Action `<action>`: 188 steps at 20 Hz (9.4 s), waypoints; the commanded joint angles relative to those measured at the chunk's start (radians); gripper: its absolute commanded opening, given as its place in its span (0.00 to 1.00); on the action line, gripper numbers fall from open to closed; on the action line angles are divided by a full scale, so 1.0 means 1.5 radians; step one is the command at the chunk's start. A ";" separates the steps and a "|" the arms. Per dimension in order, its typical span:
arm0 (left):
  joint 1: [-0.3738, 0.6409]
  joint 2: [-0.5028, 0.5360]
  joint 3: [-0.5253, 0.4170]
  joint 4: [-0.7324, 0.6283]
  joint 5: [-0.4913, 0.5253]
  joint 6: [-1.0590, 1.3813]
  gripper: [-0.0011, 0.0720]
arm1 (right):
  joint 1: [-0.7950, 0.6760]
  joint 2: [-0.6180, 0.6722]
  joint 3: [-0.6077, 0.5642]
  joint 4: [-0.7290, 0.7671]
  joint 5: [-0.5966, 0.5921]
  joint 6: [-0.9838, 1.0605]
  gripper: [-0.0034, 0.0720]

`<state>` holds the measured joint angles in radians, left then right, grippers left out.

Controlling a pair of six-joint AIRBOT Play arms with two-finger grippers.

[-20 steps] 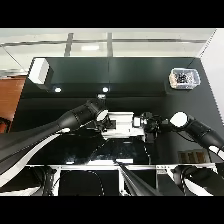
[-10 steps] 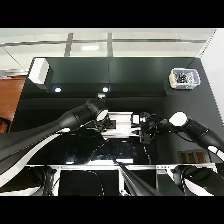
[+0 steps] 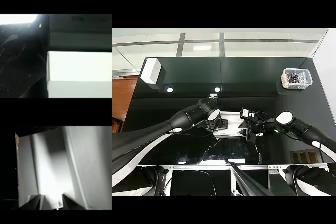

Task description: Fold the box and place the chain.

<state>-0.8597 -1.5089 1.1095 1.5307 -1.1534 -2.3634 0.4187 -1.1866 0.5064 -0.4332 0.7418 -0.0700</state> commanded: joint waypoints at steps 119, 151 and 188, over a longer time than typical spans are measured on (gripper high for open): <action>-0.001 0.001 0.001 -0.017 -0.001 0.017 0.05 | -0.387 -0.360 0.736 -0.790 0.165 1.399 0.99; -0.001 0.001 0.001 -0.017 0.003 0.017 0.05 | -0.404 -0.029 0.930 -0.652 0.269 1.077 0.06; -0.001 0.001 0.001 -0.017 0.005 0.017 0.05 | -0.032 0.083 0.863 -0.300 0.482 1.066 0.07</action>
<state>-0.8616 -1.5089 1.1099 1.5059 -1.1458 -2.3375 0.3595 -1.0565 1.8381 -0.8856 1.4311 1.5288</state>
